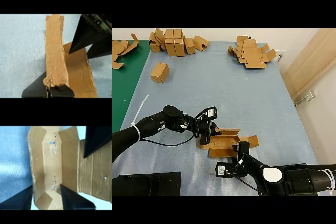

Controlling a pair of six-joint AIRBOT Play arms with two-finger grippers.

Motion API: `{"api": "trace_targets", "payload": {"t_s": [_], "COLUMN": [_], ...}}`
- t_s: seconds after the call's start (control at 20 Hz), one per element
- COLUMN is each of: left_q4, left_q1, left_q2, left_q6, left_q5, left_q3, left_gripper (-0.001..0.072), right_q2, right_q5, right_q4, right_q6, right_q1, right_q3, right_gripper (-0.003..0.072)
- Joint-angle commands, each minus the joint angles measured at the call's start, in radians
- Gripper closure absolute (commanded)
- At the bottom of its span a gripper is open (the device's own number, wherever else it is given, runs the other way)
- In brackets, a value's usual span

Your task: Fold the box.

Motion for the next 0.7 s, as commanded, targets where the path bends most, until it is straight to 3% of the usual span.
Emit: {"api": "trace_targets", "payload": {"t_s": [0.0,0.3,0.35,0.65], "left_q4": [0.0,0.0,0.0,0.0], "left_q1": [0.0,0.0,-0.001,0.0], "left_q2": [-0.001,-0.001,-0.001,-0.001], "left_q6": [0.0,0.0,0.0,0.0], "left_q5": [0.0,0.0,0.0,0.0], "left_q3": [-0.001,-0.001,-0.001,-0.001], "left_gripper": [0.0699,0.0699,0.0699,0.0699], "right_q2": [0.0,-0.004,-0.004,0.013], "right_q5": [0.023,0.065,0.061,0.064], "right_q4": [-0.002,0.004,0.015,0.15], "right_q6": [0.048,0.068,0.077,0.048], "right_q1": [0.001,-0.039,-0.06,-0.193], "right_q3": [0.001,0.013,0.02,0.021], "right_gripper": [0.0137,0.0085,-0.0032,-0.0032]}}
